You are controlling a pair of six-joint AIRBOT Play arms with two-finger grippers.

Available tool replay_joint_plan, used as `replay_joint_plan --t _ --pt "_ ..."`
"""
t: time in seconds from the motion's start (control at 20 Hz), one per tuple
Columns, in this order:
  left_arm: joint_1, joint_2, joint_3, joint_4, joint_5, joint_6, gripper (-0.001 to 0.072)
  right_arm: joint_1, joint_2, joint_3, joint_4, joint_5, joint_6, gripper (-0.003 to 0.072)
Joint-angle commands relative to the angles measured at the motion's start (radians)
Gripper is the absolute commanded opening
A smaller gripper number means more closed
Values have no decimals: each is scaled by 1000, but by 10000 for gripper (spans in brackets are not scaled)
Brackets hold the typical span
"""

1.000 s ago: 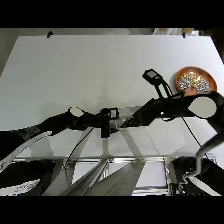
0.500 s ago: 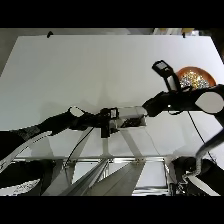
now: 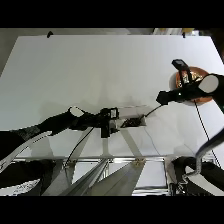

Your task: Fold the box and place the chain.

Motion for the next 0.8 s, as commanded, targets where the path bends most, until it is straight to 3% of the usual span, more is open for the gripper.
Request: replay_joint_plan --t 0.0,0.1,0.4,0.5,0.75 --pt "0 0 0 0 0 0 370 -22 -119 -2 -33 -7 5 582" --pt "0 0 0 0 0 0 370 -22 -157 -2 -43 -29 11 510" --pt "0 0 0 0 0 0 370 -22 -217 -2 -106 -83 45 496" --pt "0 0 0 0 0 0 370 -22 -224 -2 -134 -87 66 391" --pt "0 0 0 0 0 0 370 -22 -273 -2 -160 -104 109 391"
